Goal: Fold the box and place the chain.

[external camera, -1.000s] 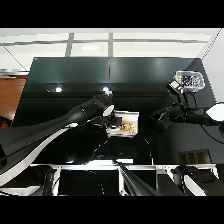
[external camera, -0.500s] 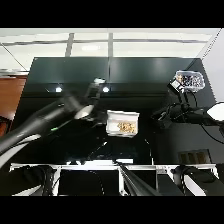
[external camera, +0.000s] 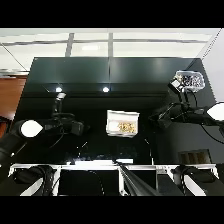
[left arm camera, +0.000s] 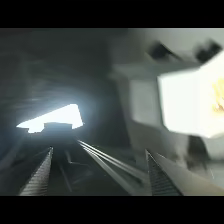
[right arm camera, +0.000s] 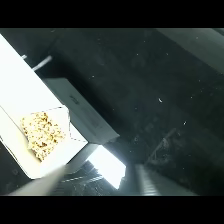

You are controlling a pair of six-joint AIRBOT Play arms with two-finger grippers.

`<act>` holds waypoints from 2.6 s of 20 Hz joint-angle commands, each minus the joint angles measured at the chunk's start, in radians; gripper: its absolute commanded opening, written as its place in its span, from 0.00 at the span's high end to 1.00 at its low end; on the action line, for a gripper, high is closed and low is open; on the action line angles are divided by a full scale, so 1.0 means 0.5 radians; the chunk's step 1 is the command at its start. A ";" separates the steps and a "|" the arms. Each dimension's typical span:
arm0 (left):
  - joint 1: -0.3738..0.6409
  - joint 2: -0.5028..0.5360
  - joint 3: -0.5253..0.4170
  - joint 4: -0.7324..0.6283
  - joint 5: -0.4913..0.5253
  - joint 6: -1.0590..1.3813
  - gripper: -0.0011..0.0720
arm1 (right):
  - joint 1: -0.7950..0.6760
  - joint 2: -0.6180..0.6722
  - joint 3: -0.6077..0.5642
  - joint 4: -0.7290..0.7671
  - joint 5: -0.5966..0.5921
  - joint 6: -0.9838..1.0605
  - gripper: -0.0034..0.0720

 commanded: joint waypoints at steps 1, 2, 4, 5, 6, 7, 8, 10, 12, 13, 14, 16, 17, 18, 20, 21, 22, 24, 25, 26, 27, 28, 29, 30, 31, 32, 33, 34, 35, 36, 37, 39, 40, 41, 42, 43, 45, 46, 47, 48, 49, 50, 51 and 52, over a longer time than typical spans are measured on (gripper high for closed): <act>0.059 -0.206 -0.087 -0.655 -0.081 1.559 0.02 | 0.000 0.001 0.001 0.002 0.001 0.002 0.18; 0.030 -0.262 -0.083 -0.655 -0.078 1.904 0.02 | 0.000 0.001 0.000 0.007 0.012 0.002 0.18; -0.034 -0.336 -0.060 -0.600 -0.076 2.399 0.02 | 0.000 0.001 0.001 0.008 0.025 0.003 0.18; -0.064 -0.375 -0.023 -0.530 -0.078 2.454 0.02 | 0.000 0.001 0.000 0.013 0.034 0.008 0.18; -0.077 -0.430 0.045 -0.470 -0.121 2.496 0.02 | 0.000 0.001 0.001 0.013 0.043 0.019 0.18; -0.075 -0.497 0.117 -0.484 -0.162 2.577 0.02 | 0.000 0.001 0.000 0.014 0.056 0.027 0.18; -0.075 -0.587 0.197 -0.494 -0.179 2.709 0.02 | 0.000 0.001 0.001 0.012 0.064 0.034 0.18; -0.075 -0.806 0.362 -0.506 -0.262 2.932 0.02 | 0.000 0.001 0.001 0.012 0.066 0.038 0.18; -0.075 -0.991 0.479 -0.536 -0.268 2.986 0.02 | 0.000 0.001 0.000 0.012 0.072 0.038 0.18; -0.074 -1.058 0.520 -0.564 -0.267 2.989 0.02 | 0.000 0.001 0.001 0.012 0.074 0.038 0.18; -0.076 -1.115 0.553 -0.600 -0.275 3.021 0.02 | 0.000 0.001 0.000 0.012 0.074 0.038 0.18; -0.076 -1.180 0.581 -0.703 -0.286 3.046 0.02 | 0.000 0.001 0.000 0.012 0.074 0.038 0.18; -0.076 -1.189 0.582 -0.743 -0.285 3.067 0.02 | 0.000 0.001 0.001 0.013 0.074 0.038 0.18; -0.075 -1.189 0.584 -0.758 -0.292 3.085 0.02 | 0.000 0.001 0.000 0.012 0.074 0.038 0.18; -0.080 -1.189 0.587 -0.781 -0.308 3.086 0.02 | 0.000 0.001 0.000 0.012 0.074 0.038 0.18; -0.085 -1.189 0.587 -0.793 -0.338 3.087 0.02 | 0.000 0.001 0.000 0.013 0.074 0.038 0.18; -0.097 -1.189 0.587 -0.802 -0.349 3.086 0.02 | 0.000 0.001 0.000 0.012 0.073 0.038 0.18; -0.132 -1.189 0.587 -0.807 -0.344 3.086 0.02 | 0.000 0.001 0.000 0.012 0.074 0.038 0.18; -0.149 -1.190 0.587 -0.813 -0.329 3.086 0.02 | 0.000 0.001 0.000 0.012 0.074 0.038 0.18; -0.159 -1.194 0.587 -0.856 -0.315 3.085 0.02 | 0.000 0.001 0.000 0.012 0.073 0.038 0.18; -0.159 -1.195 0.587 -0.883 -0.309 3.087 0.02 | 0.000 0.001 0.001 0.012 0.074 0.038 0.18; -0.159 -1.195 0.587 -0.921 -0.310 3.088 0.02 | 0.000 0.001 0.000 0.011 0.074 0.038 0.18; -0.165 -1.196 0.587 -0.952 -0.311 3.095 0.02 | 0.000 0.001 0.000 0.012 0.074 0.038 0.18; -0.175 -1.196 0.587 -0.964 -0.307 3.095 0.02 | 0.000 0.001 0.000 0.011 0.074 0.037 0.18; -0.192 -1.197 0.587 -0.959 -0.293 3.093 0.02 | 0.000 0.001 0.000 0.011 0.074 0.038 0.18; -0.209 -1.197 0.587 -0.957 -0.287 3.093 0.02 | 0.000 0.001 0.000 0.011 0.074 0.038 0.18; -0.222 -1.197 0.587 -0.954 -0.288 3.093 0.02 | 0.000 0.001 0.000 0.011 0.074 0.037 0.18; -0.235 -1.197 0.587 -0.947 -0.288 3.092 0.02 | 0.000 0.001 0.000 0.011 0.073 0.037 0.18; -0.256 -1.197 0.587 -0.916 -0.287 3.092 0.03 | 0.000 0.001 0.000 0.010 0.072 0.037 0.18; -0.275 -1.196 0.587 -0.883 -0.284 3.092 0.07 | 0.000 0.001 0.000 0.006 0.067 0.037 0.18; -0.291 -1.196 0.588 -0.858 -0.266 3.078 0.16 | 0.000 0.001 0.000 0.000 0.056 0.037 0.18; -0.305 -1.196 0.588 -0.857 -0.217 2.981 0.30 | 0.000 0.001 0.000 -0.002 -0.004 0.043 0.18; -0.309 -1.195 0.589 -0.855 -0.187 2.914 0.30 | 0.000 0.000 0.001 0.014 -0.064 0.061 0.18; -0.309 -1.193 0.590 -0.855 -0.157 2.847 0.30 | 0.002 0.000 0.001 0.055 -0.146 0.101 0.18; -0.308 -1.193 0.591 -0.849 -0.146 2.818 0.30 | 0.011 -0.002 0.002 0.129 -0.241 0.116 0.15; -0.309 -1.193 0.591 -0.845 -0.146 2.820 0.30 | 0.035 -0.008 0.012 0.233 -0.347 0.118 0.11; -0.309 -1.192 0.591 -0.844 -0.134 2.819 0.30 | 0.130 -0.066 0.069 0.393 -0.490 0.118 0.11; -0.309 -1.192 0.591 -0.842 -0.127 2.820 0.30 | 0.200 -0.130 0.115 0.433 -0.528 0.118 0.11; -0.309 -1.193 0.591 -0.842 -0.127 2.820 0.30 | 0.271 -0.203 0.156 0.434 -0.572 0.120 0.11; -0.309 -1.193 0.591 -0.841 -0.127 2.821 0.30 | 0.344 -0.291 0.182 0.434 -0.630 0.117 0.11; -0.309 -1.193 0.591 -0.841 -0.127 2.821 0.30 | 0.399 -0.372 0.191 0.431 -0.655 0.097 0.11; -0.309 -1.193 0.591 -0.841 -0.125 2.821 0.30 | 0.440 -0.444 0.190 0.419 -0.640 0.027 0.12; -0.309 -1.193 0.591 -0.841 -0.124 2.821 0.30 | 0.476 -0.508 0.190 0.382 -0.587 -0.075 0.12; -0.309 -1.193 0.591 -0.841 -0.124 2.821 0.30 | 0.505 -0.539 0.190 0.335 -0.523 -0.207 0.12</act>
